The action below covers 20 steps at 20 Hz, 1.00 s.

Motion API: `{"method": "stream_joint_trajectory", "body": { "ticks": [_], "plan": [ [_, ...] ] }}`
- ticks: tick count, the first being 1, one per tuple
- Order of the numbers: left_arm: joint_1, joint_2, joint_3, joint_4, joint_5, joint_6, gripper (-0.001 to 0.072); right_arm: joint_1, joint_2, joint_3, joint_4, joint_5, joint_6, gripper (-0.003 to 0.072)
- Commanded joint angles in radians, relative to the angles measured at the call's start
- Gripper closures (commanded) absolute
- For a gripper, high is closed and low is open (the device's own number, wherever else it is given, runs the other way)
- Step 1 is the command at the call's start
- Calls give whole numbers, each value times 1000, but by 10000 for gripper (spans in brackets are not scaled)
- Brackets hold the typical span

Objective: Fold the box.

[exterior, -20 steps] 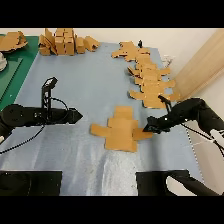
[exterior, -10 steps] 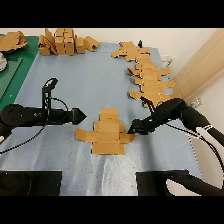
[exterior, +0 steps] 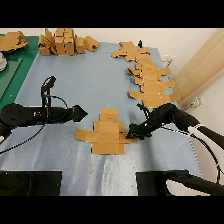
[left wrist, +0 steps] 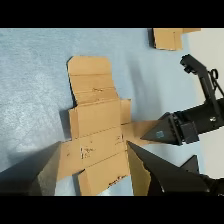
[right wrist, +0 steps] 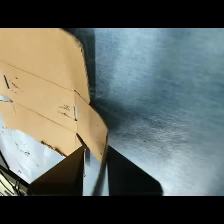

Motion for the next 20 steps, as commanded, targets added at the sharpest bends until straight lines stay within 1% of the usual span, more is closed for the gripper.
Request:
{"method": "stream_joint_trajectory", "body": {
  "ticks": [1, 2, 4, 7, 9, 11, 13, 15, 17, 20],
  "plan": [
    [3, -1, 1, -6, 1, 0, 96, 58, -13, -15, 42, 22, -27, 624],
    [16, -3, 1, -10, -8, 0, 96, 90, -10, -15, 58, 44, -50, 681],
    [69, -25, 7, -16, -66, 2, 96, 161, 12, -15, 77, 105, -95, 682],
    [196, -95, 28, -37, -191, 89, 95, 238, 99, -31, 74, 165, -170, 682],
    [282, -148, 30, -128, -275, 228, 96, 257, 184, -82, 73, 192, -216, 683],
    [338, -211, 30, -239, -378, 390, 96, 257, 282, -162, 73, 244, -256, 683],
    [360, -267, 30, -281, -420, 492, 96, 257, 369, -228, 73, 258, -304, 683],
    [361, -324, 30, -290, -416, 557, 96, 257, 413, -262, 73, 252, -307, 683],
    [359, -398, 30, -333, -443, 623, 96, 257, 418, -270, 74, 245, -304, 683],
    [359, -509, 30, -472, -549, 743, 96, 257, 418, -270, 74, 245, -302, 683]
  ]
}}
